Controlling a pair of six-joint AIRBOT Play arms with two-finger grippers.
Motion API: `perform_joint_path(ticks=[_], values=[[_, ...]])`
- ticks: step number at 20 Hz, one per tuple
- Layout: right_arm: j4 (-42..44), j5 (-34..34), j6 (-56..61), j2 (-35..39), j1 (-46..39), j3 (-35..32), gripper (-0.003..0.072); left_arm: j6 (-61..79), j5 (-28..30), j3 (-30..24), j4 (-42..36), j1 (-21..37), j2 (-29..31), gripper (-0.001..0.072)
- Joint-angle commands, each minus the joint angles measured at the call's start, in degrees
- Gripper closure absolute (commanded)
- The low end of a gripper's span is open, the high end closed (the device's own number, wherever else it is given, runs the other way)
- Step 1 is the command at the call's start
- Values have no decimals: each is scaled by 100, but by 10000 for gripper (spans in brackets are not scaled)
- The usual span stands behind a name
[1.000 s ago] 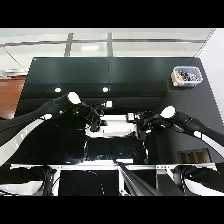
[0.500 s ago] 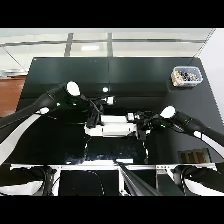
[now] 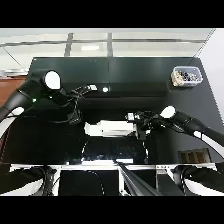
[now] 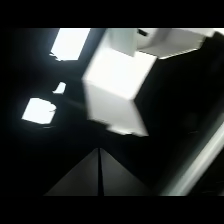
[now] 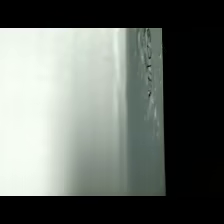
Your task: Fold the box and place the chain.
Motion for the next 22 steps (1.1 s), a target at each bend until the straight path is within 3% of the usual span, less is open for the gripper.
perform_joint_path(ticks=[1,3,5,9,11,15,19,22], values=[[4,0,2,-2,2,-2,560,-195,142,-953,-2516,-31,289,683],[4,0,2,-2,2,-2,560,883,1392,-1714,-3847,-299,621,683],[4,0,2,-2,4,-2,560,975,3034,-2168,-4120,-444,962,682],[4,0,2,-2,2,-2,560,1405,4288,-2269,-4500,-431,1051,681],[4,0,0,-2,4,-2,560,1451,4660,-2269,-4581,-433,1036,680],[4,0,2,-2,2,-2,560,1285,5320,-2267,-3829,-461,732,681],[4,-2,2,-2,4,-2,560,1049,4041,-1974,-2979,-479,22,682],[4,-4,2,-2,2,-2,560,702,4544,-1832,-2938,-535,-129,682]])
